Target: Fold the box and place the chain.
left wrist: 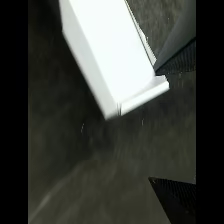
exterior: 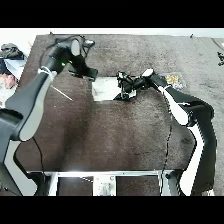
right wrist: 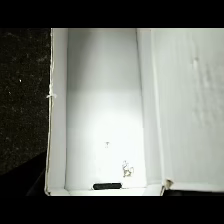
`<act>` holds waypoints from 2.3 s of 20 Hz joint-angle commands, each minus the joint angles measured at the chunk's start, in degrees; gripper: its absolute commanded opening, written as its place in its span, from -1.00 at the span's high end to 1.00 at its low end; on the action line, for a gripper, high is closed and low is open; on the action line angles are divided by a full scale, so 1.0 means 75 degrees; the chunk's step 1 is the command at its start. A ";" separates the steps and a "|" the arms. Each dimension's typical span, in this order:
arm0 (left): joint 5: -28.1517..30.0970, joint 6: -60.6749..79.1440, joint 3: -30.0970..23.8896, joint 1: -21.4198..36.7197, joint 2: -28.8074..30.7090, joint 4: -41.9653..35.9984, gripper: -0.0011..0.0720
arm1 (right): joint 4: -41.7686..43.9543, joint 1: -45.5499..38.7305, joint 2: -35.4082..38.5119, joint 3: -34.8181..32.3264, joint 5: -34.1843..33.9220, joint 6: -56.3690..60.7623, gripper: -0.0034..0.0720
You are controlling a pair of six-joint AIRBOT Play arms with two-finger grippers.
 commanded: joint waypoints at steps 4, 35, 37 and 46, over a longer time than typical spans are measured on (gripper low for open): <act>0.1052 0.3861 -0.1486 0.1440 0.0720 -0.3850 -0.89 | 0.0000 0.0000 0.0000 0.0006 0.0003 0.0003 0.18; 0.0286 1.4003 -0.2862 0.2107 -0.1475 -0.7458 -1.00 | 0.0003 0.0000 0.0000 0.0006 0.0003 0.0003 0.18; 0.0367 1.4006 -0.2862 0.2107 -0.1504 -0.7461 -1.00 | 0.0003 0.0000 0.0000 0.0006 0.0003 0.0003 0.18; 0.0431 1.4169 -0.2862 0.2084 -0.1821 -0.7854 -1.00 | 0.0000 0.0000 0.0000 0.0006 0.0003 0.0003 0.18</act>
